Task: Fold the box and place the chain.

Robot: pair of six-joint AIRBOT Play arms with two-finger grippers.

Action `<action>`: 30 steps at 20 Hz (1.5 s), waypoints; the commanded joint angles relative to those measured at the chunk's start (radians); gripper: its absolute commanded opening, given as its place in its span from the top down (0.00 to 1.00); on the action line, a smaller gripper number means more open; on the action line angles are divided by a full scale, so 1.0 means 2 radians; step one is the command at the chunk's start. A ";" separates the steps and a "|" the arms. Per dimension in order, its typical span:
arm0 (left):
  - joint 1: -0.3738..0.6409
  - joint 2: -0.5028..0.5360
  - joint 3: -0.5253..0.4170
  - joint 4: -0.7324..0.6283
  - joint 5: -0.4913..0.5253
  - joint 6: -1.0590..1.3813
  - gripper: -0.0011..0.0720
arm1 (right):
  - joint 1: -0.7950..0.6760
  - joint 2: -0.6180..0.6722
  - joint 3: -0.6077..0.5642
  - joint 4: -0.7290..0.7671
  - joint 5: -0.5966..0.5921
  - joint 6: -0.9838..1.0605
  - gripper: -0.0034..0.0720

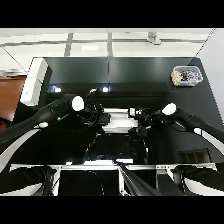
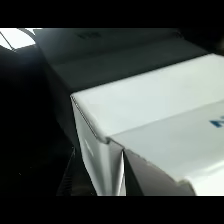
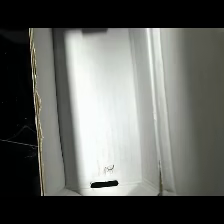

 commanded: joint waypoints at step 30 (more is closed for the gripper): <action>-0.095 -0.081 0.112 0.195 -0.081 -0.271 0.94 | 0.000 0.000 0.000 0.000 0.000 0.000 0.66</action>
